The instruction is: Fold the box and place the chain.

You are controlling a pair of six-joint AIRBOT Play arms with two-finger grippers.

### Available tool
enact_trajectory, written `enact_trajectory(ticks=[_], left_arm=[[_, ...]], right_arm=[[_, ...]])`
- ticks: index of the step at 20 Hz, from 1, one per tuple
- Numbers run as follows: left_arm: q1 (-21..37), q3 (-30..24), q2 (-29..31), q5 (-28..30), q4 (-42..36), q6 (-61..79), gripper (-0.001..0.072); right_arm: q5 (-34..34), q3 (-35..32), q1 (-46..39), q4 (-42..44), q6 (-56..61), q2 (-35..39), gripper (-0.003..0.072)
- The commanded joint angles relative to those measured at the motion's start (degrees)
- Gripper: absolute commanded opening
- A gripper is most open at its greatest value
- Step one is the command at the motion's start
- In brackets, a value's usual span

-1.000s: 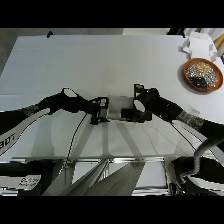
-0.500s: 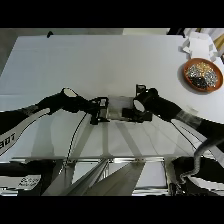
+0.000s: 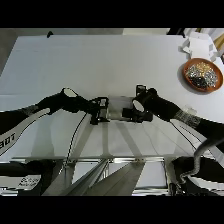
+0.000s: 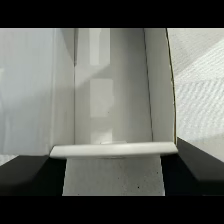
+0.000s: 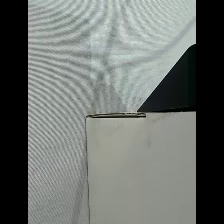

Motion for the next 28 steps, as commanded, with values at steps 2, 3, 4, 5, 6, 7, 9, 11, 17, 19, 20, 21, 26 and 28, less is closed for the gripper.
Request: enact_trajectory(ticks=[2, 3, 4, 5, 6, 7, 9, 11, 17, 19, 20, 21, 26, 28], left_arm=[[0.0, 0.0, 0.0, 0.0, 0.0, -0.1, 0.0153], [0.0, 0.0, 0.0, 0.0, 0.0, -0.1, 0.0153], [0.0, 0.0, 0.0, 0.0, 0.0, -0.1, 0.0153], [0.0, 0.0, 0.0, 0.0, 0.0, -0.1, 0.0153], [0.0, 0.0, 0.0, 0.0, 0.0, -0.1, 0.0153], [0.0, 0.0, 0.0, 0.0, 0.0, -0.1, 0.0153], [0.0, 0.0, 0.0, 0.0, 0.0, -0.1, 0.0153], [0.0, 0.0, 0.0, 0.0, 0.0, -0.1, 0.0153], [0.0, 0.0, 0.0, 0.0, 0.0, -0.1, 0.0153], [0.0, 0.0, 0.0, 0.0, 0.0, -0.1, 0.0153], [0.0, 0.0, 0.0, 0.0, 0.0, -0.1, 0.0153], [0.0, 0.0, 0.0, 0.0, 0.0, -0.1, 0.0153], [0.0, 0.0, 0.0, 0.0, 0.0, -0.1, 0.0153], [0.0, 0.0, 0.0, 0.0, 0.0, -0.1, 0.0153]], right_arm=[[0.2, 0.0, 0.0, 0.0, -1.8, 0.3, 0.0228], [0.1, 0.0, 0.0, 0.0, -1.8, 0.7, 0.0391], [0.2, 0.0, 0.0, -0.3, -2.1, 1.5, 0.0408], [0.3, 0.0, 0.0, -0.5, -4.4, 2.6, 0.0408], [1.2, 0.0, 0.0, -0.8, -7.4, 4.2, 0.0408], [2.9, 0.0, 0.0, -1.6, -9.6, 6.0, 0.0409], [7.4, 0.0, 0.0, -4.3, -13.7, 10.3, 0.0409], [10.9, 0.1, -1.2, -6.2, -17.1, 15.7, 0.0409], [12.6, 9.7, -24.1, -6.2, -37.4, 21.4, 0.0334], [8.6, 13.2, -37.0, -6.2, -43.9, 18.5, 0.0324], [6.4, 14.9, -43.3, -6.2, -46.2, 16.3, 0.0297], [4.7, 17.1, -49.6, -5.7, -48.2, 13.3, 0.0293], [3.1, 30.4, -67.6, 0.0, -53.9, -5.5, 0.0292], [1.9, 33.4, -68.7, -0.2, -53.9, -11.1, 0.0289]])
